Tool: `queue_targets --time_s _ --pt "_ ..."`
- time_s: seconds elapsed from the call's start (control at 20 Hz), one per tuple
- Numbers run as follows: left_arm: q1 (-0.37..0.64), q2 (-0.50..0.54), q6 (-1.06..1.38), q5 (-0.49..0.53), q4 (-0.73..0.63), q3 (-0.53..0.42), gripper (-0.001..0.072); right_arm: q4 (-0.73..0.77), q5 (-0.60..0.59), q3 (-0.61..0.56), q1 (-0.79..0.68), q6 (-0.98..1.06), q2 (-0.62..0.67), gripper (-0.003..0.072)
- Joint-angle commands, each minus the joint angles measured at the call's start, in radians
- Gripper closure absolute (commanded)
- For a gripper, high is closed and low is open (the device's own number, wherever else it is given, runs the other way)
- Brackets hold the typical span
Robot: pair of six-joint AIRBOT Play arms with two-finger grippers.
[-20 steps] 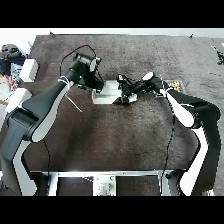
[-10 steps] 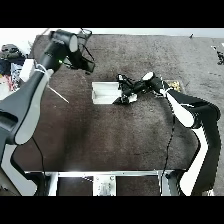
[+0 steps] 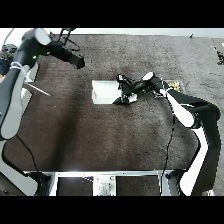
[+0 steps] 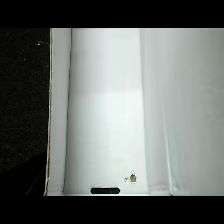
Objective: Fold the box and place the chain.
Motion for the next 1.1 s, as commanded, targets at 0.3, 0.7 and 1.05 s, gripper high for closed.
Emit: queue_targets --time_s 0.3,0.7,1.05 --pt "0.12 -0.09 0.909 -0.127 -0.491 -0.3 -0.0011 0.0 0.001 0.0 0.0 0.0 0.0 0.0287" --pt "0.116 -0.157 1.211 -0.143 -0.566 -0.426 -0.0011 0.0 0.001 0.0 0.0 0.0 0.0 0.0287" --pt "0.096 -0.19 1.322 -0.173 -0.611 -0.439 -0.0011 0.001 0.001 0.0 0.0 0.0 0.0 0.0287"
